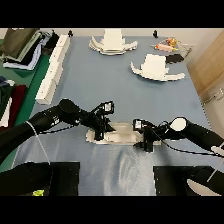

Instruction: Fold the box.

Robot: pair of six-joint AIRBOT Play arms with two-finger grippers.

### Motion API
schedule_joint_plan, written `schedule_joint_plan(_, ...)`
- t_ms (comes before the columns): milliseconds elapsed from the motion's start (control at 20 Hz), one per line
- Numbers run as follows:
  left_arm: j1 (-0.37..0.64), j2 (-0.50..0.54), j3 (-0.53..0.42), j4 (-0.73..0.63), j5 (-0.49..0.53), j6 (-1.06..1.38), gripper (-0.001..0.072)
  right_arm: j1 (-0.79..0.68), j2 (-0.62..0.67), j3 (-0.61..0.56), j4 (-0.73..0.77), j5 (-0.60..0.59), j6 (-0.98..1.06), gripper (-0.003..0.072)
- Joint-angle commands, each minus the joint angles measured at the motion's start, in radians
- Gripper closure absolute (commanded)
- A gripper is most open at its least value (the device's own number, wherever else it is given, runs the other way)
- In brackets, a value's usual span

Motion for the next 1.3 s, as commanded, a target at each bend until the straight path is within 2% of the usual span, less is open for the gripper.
schedule_joint_plan(0, 0.0, 0.0, 0.001, 0.0, -0.002, 0.0, 0.0695, 0.0, 0.0, 0.001, 0.0, -0.002, 0.001, 0.0196)
schedule_joint_plan(700, 0.002, 0.002, 0.002, -0.01, 0.014, -0.057, 0.069, 0.0, 0.0, 0.001, 0.0, -0.002, 0.001, 0.0197)
schedule_joint_plan(750, 0.002, 0.004, 0.002, -0.004, 0.014, -0.077, 0.0476, 0.0, 0.0, 0.001, 0.0, -0.002, 0.001, 0.0197)
schedule_joint_plan(800, 0.002, 0.008, 0.002, -0.003, 0.014, -0.105, 0.0208, 0.0, 0.0, 0.001, 0.0, -0.002, 0.001, 0.0197)
schedule_joint_plan(850, 0.002, 0.015, 0.003, -0.002, 0.014, -0.145, 0.0171, 0.0, 0.0, 0.001, 0.0, -0.002, 0.001, 0.0197)
schedule_joint_plan(1000, 0.009, 0.077, 0.003, 0.105, 0.009, -0.248, 0.017, 0.0, 0.0, 0.001, 0.0, -0.002, 0.001, 0.0197)
schedule_joint_plan(1200, 0.081, 0.256, 0.003, 0.422, -0.087, -0.688, 0.0175, 0.0, 0.0, 0.001, 0.0, -0.002, 0.001, 0.0197)
schedule_joint_plan(1250, 0.102, 0.303, 0.003, 0.471, -0.133, -0.813, 0.0362, 0.0, 0.0, 0.001, 0.0, -0.002, 0.001, 0.0197)
